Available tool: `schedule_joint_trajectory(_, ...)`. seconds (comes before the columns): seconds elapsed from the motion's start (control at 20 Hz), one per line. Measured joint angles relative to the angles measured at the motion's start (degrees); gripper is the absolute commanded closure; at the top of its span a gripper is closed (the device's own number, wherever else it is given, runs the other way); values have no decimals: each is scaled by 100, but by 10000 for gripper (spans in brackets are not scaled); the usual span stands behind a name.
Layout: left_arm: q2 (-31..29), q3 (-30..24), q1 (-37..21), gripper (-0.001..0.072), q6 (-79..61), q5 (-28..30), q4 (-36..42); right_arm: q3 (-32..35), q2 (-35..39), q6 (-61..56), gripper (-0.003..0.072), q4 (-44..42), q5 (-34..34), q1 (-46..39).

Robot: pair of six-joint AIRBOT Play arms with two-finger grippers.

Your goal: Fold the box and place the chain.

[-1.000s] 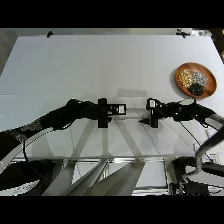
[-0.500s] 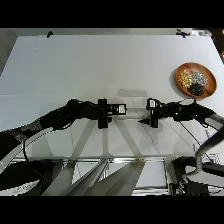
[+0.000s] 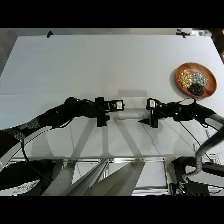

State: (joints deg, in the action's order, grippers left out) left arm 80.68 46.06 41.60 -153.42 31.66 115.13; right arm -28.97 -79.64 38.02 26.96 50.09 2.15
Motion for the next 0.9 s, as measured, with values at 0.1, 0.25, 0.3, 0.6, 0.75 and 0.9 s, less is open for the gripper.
schedule_joint_trajectory(0.1, -2, 0, 50, 317, 7, -166, 15, 0, 0, -2, 351, 0, 0, 0)
schedule_joint_trajectory(0.25, -2, 0, 195, 376, -79, -409, 66, 0, 0, -2, 351, 0, 0, 0)
schedule_joint_trajectory(0.3, -2, 0, 240, 377, -116, -457, 83, 0, 0, -2, 351, 0, 0, 0)
schedule_joint_trajectory(0.6, -2, 0, 337, 442, -229, -337, 168, 0, 0, -2, 351, 0, 0, 0)
schedule_joint_trajectory(0.75, -2, 0, 402, 460, -243, -326, 258, 0, 0, -2, 351, -2, 2, 0)
schedule_joint_trajectory(0.9, -2, 0, 564, 460, -260, -415, 323, 0, 0, -2, 351, -2, 2, 0)
